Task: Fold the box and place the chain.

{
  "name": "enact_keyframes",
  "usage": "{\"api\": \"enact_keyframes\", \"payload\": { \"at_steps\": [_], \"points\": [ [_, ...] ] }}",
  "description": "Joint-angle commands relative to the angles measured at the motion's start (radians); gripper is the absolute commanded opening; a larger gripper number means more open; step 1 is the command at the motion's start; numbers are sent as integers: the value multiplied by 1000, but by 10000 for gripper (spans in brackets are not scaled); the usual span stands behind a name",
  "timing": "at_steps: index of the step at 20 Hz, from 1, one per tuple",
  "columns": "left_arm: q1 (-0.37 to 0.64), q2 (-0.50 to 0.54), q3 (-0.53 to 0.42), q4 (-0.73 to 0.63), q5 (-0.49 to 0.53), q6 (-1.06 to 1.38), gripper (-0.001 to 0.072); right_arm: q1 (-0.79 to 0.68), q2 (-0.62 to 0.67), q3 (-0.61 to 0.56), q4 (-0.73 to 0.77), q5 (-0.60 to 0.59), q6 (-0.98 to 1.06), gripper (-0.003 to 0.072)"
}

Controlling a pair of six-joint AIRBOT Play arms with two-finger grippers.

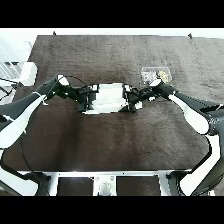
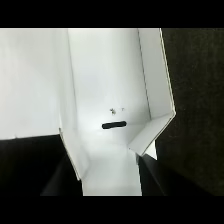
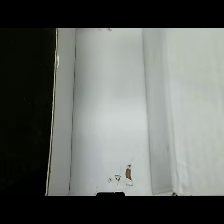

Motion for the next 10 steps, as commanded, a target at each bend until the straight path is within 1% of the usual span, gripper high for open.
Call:
{"api": "enact_keyframes", "payload": {
  "at_steps": [1, 9, 10],
  "points": [
    [-1, 0, 0, -28, -18, 4, 490, 1, 0, 0, 0, 0, 0, 583],
    [-1, 0, 0, -47, -71, 3, 487, 1, 0, 0, 0, 0, 0, 583],
    [-1, 0, 0, -55, -70, 2, 479, 1, 0, 0, 0, 0, 0, 583]
  ]
}}
